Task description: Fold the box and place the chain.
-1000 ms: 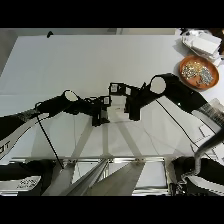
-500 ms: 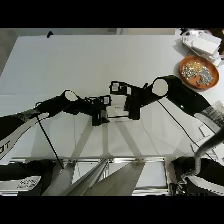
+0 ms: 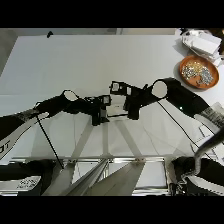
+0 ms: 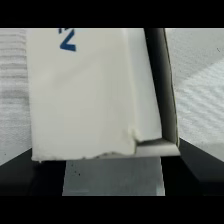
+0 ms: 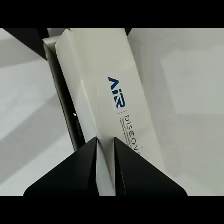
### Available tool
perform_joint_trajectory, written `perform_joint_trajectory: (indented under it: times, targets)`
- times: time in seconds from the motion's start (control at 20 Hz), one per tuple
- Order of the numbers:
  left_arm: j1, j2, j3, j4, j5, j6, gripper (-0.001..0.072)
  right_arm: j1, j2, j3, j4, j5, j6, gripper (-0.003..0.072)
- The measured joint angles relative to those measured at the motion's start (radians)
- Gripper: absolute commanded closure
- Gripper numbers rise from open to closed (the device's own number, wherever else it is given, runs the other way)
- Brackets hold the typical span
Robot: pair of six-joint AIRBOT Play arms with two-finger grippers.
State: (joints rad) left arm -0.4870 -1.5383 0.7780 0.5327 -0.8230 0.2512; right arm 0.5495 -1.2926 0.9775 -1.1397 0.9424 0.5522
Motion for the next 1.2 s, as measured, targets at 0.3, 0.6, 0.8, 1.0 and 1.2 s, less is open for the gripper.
perform_joint_trajectory:
  times: [0.3,0.6,0.8,1.0,1.2]
  targets:
    - [-0.001,0.0,0.0,0.002,-0.008,0.003,0.0559,0.005,0.0,-0.031,0.024,0.044,-0.004,0.0558]
    - [-0.001,0.0,-0.001,0.001,-0.008,0.001,0.0559,0.007,0.016,-0.042,0.028,0.06,-0.007,0.0367]
    - [-0.001,0.0,-0.001,0.0,-0.008,-0.001,0.0559,0.008,0.046,-0.043,0.043,0.032,-0.007,0.0374]
    - [-0.001,0.0,-0.001,0.0,-0.006,-0.002,0.0559,0.002,0.06,-0.045,0.095,0.024,-0.008,0.0655]
    - [-0.001,0.0,-0.001,-0.001,-0.006,-0.002,0.0559,-0.043,0.064,-0.117,0.3,-0.01,-0.086,0.0666]
